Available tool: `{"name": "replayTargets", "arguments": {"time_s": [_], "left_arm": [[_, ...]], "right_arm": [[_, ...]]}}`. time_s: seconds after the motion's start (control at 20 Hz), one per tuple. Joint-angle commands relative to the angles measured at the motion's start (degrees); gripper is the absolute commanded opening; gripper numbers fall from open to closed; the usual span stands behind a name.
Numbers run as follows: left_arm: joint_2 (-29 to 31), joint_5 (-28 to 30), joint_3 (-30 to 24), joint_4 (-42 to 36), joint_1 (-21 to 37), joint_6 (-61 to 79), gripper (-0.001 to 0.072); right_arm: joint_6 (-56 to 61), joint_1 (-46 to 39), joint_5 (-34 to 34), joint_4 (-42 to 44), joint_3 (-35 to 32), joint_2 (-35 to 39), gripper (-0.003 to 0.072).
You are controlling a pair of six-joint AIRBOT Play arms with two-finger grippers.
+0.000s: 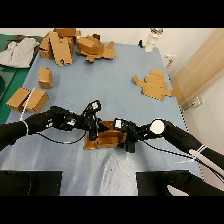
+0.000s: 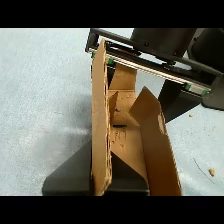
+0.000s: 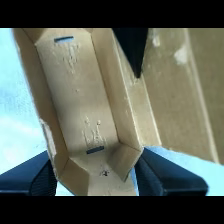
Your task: Fold the box.
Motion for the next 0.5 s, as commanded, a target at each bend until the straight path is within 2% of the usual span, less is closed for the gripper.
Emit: {"name": "replayTargets", "arguments": {"time_s": [0.0, 0.45], "left_arm": [[0.00, 0.09, 0.02, -0.02, 0.00, 0.02, 0.0012], [0.00, 0.09, 0.02, 0.00, 0.00, 0.02, 0.0012]], "right_arm": [[-0.04, 0.07, -0.15, 0.37, 0.02, 0.00, 0.0661], [-1.20, 0.13, -2.25, 1.60, 0.04, -2.95, 0.0662]]}}
